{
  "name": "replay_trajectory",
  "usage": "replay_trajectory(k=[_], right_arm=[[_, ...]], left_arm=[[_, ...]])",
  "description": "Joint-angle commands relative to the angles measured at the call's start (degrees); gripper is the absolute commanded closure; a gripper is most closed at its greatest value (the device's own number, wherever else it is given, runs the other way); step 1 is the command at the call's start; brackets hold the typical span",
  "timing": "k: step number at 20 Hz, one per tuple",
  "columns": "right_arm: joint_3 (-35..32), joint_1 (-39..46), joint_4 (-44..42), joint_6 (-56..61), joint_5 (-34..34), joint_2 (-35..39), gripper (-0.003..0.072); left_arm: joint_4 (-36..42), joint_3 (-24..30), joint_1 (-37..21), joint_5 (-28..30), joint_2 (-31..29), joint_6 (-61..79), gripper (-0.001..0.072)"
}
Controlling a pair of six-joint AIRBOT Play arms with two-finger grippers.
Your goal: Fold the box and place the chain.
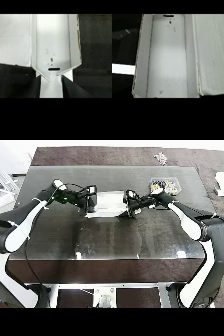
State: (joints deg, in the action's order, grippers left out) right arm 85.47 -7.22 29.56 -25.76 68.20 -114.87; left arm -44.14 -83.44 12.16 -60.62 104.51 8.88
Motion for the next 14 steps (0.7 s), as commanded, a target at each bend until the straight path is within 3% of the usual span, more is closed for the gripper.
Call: replay_trajectory(k=[1,6,10,14], right_arm=[[0.02,-0.07,0.0,0.0,0.0,0.0,0.0094],[0.02,-0.07,-0.02,0.0,0.0,0.0,0.0094],[0.02,-0.07,0.0,0.0,0.0,0.0,0.0094],[0.02,-0.07,0.0,0.0,0.0,0.0,0.0094]], left_arm=[[0.0,0.02,0.07,0.15,0.04,0.11,0.0404],[0.96,0.2,1.92,0.33,0.04,0.48,0.0403],[0.92,0.9,3.52,4.0,0.44,1.09,0.0404],[6.14,0.9,3.52,7.28,0.98,2.62,0.0402]])
